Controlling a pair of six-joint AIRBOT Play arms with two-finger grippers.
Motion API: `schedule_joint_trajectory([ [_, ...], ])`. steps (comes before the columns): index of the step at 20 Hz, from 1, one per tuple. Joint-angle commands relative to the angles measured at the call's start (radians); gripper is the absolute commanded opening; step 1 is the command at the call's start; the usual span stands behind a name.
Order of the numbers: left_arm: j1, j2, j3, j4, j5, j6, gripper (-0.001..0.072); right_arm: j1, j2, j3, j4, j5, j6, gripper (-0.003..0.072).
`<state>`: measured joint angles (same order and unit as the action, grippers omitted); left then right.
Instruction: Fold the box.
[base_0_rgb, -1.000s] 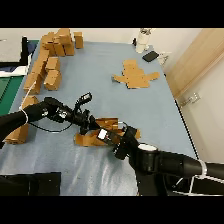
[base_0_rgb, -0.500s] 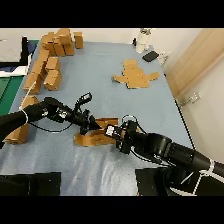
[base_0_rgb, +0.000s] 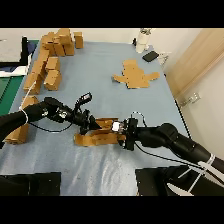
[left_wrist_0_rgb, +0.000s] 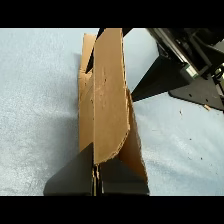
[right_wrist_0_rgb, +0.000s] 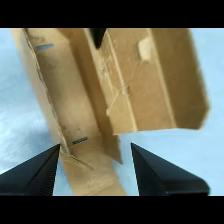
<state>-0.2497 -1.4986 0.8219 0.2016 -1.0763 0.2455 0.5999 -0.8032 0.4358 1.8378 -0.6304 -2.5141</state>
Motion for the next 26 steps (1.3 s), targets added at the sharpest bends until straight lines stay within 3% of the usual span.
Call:
schedule_joint_trajectory([
  [1,0.000,-0.001,0.000,0.000,0.000,0.000,0.0013,-0.129,-0.074,0.039,0.297,-0.121,-0.351,0.0720],
  [7,0.000,-0.001,0.000,0.000,0.000,0.000,0.0013,-0.146,-0.243,0.103,0.342,-0.130,-0.445,0.0720],
  [26,0.000,-0.001,0.000,0.000,0.000,0.000,0.0013,-0.145,-0.301,0.103,0.341,-0.138,-0.490,0.0715],
])
